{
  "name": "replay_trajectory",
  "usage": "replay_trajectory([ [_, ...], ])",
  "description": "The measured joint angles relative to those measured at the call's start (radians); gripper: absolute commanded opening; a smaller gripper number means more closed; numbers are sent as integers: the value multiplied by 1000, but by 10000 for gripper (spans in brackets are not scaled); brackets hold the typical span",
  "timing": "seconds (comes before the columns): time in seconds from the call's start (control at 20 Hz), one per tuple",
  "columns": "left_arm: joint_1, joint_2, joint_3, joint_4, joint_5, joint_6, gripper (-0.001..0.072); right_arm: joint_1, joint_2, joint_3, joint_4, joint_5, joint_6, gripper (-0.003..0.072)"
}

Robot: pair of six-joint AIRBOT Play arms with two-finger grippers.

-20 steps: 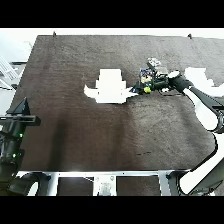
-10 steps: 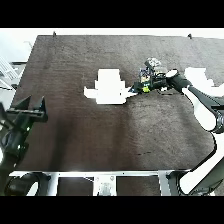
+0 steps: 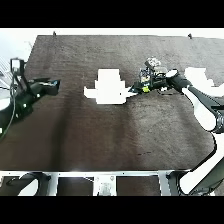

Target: Fold the box and place the chain.

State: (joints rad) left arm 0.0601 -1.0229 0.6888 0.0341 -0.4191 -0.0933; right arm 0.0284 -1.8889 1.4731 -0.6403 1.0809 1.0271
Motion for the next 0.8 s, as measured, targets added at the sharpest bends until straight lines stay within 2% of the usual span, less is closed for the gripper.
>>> replay_trajectory([
  [0.2,63,-247,307,367,-317,-290,575,0,0,0,0,-6,1,9],
  [0.35,78,-426,541,523,-502,-438,575,0,0,0,0,-10,6,9],
  [0.45,83,-506,643,576,-552,-502,573,0,0,0,0,-11,9,10],
  [0.5,85,-526,676,584,-566,-537,503,0,0,0,0,-12,10,9],
  [0.7,79,-589,763,602,-620,-628,522,0,0,0,2,-12,18,10],
  [0.8,77,-655,836,636,-683,-673,522,0,0,0,2,-12,23,10],
])
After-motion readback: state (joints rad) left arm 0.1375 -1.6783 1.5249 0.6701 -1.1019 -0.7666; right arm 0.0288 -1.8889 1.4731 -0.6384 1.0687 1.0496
